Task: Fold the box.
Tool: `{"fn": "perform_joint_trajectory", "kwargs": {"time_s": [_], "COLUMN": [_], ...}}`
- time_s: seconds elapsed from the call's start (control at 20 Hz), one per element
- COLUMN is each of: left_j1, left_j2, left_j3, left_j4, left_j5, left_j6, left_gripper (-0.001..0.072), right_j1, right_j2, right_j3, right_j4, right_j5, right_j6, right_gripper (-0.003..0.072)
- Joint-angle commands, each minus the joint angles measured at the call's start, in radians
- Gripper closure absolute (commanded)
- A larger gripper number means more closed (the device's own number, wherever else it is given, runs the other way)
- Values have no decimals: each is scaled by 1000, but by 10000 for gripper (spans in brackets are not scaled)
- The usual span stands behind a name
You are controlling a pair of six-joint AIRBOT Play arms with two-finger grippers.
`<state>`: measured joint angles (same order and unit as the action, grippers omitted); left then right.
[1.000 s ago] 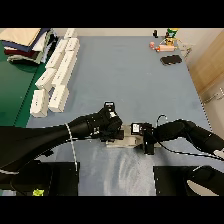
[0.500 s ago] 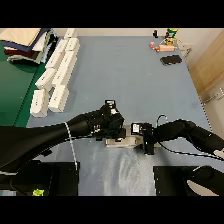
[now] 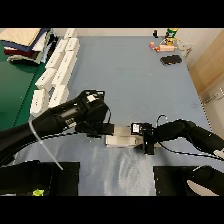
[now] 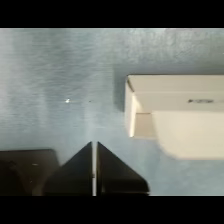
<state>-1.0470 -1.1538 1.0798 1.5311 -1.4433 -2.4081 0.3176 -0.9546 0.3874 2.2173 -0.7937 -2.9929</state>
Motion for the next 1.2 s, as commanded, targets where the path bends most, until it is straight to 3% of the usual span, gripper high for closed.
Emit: {"fn": "perform_joint_trajectory", "kwargs": {"time_s": [0.0, 0.2, 0.3, 0.45, 0.5, 0.65, 0.7, 0.75, 0.8, 1.0, 1.15], "left_j1": [58, 277, 433, 643, 684, 702, 689, 685, 685, 685, 684], "left_j2": [86, 136, 163, 179, 179, 179, 179, 175, 175, 174, 136], "left_j3": [-51, -214, -311, -408, -418, -419, -422, -435, -455, -546, -597], "left_j4": [-13, -188, -423, -809, -844, -766, -745, -752, -768, -802, -921], "left_j5": [-56, 33, 107, 101, 101, 140, 201, 294, 374, 543, 567], "left_j6": [130, 503, 888, 1575, 1702, 1947, 1985, 1999, 2021, 2350, 2586], "left_gripper": [696, 697, 697, 696, 696, 693, 568, 221, 38, 31, 14], "right_j1": [0, 0, 0, 0, 0, 0, 0, 0, 0, 0, 0], "right_j2": [0, 0, 0, 0, 0, 0, 0, 0, 0, 0, 0], "right_j3": [0, 0, 0, 0, 0, 0, 0, 0, 0, 0, 0], "right_j4": [0, 0, 0, 0, 0, 0, 0, 0, 0, -2, -3], "right_j5": [0, 0, 0, 0, 0, 0, 0, 0, 0, 0, 0], "right_j6": [0, 0, 0, 0, 0, 0, 0, 0, 0, 0, 0], "right_gripper": [227, 227, 227, 227, 227, 227, 227, 227, 227, 227, 227]}}
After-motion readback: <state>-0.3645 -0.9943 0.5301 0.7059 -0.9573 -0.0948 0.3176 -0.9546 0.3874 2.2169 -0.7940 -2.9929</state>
